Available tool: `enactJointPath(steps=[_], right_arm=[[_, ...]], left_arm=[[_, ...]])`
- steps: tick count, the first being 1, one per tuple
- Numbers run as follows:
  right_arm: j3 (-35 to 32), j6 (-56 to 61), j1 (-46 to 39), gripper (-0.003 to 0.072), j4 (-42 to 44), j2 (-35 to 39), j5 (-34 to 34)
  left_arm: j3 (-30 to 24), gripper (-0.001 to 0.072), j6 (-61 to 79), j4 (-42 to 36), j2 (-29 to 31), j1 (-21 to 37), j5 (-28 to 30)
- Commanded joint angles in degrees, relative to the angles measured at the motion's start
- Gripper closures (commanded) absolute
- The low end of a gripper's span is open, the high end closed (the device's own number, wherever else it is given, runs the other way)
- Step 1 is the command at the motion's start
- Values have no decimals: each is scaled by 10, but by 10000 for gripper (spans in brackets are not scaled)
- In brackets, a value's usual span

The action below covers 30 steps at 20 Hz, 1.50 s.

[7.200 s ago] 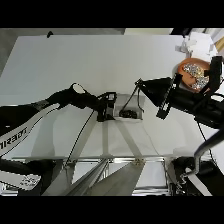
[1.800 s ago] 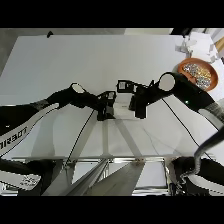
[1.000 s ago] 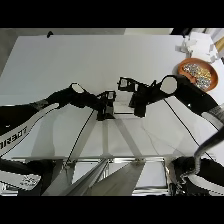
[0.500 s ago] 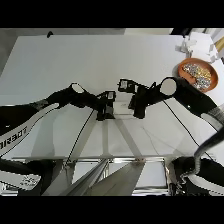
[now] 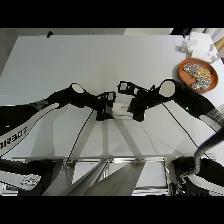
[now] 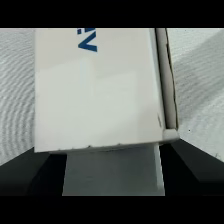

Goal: Fold the box and place the chain.

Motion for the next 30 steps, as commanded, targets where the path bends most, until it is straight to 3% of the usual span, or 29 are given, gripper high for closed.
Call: enactJointPath(steps=[1,5,15,16,18,21,30], right_arm=[[0,11,1,629,1,7,-16],[0,41,0,629,-26,10,-49],[0,94,1,627,-40,10,-56],[0,93,1,618,-55,10,-57],[0,93,1,421,-96,10,-54],[0,78,0,412,-141,10,-42],[0,-21,0,425,-141,30,-18]], left_arm=[[0,458,-1,-3,0,0,1],[0,458,-1,-3,0,0,1],[0,458,-1,-3,0,0,1],[0,458,-1,-3,0,0,1],[0,458,-1,-3,0,0,1],[0,458,-1,-3,0,0,1],[0,458,-1,-3,0,0,1]])
